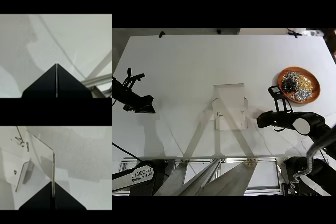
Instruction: Fold the box and place the chain.
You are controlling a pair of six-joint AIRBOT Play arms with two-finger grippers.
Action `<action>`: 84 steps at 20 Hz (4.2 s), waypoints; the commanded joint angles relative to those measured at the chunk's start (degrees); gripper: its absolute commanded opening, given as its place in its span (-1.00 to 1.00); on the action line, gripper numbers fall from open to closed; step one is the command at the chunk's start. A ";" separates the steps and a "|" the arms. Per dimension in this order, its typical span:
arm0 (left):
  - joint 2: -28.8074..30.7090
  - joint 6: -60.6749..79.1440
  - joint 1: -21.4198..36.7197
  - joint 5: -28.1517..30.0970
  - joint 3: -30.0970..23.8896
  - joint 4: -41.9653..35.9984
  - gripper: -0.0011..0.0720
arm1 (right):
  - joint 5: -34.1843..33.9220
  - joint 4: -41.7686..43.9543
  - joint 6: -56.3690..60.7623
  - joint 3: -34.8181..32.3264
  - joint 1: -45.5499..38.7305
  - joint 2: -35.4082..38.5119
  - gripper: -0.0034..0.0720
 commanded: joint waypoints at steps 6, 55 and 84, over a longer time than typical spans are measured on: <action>-2.08 43.98 -3.65 -0.46 -0.02 -40.41 0.26 | 3.34 0.46 -0.20 -0.04 0.07 -0.22 -0.89; 1.33 73.53 -37.27 17.88 -12.70 -49.09 -0.98 | 34.88 -5.86 -0.98 14.67 0.02 20.31 0.01; -10.71 101.46 -40.44 30.97 -17.20 -64.04 -0.96 | 27.85 -5.81 -1.20 14.12 0.02 17.40 -0.01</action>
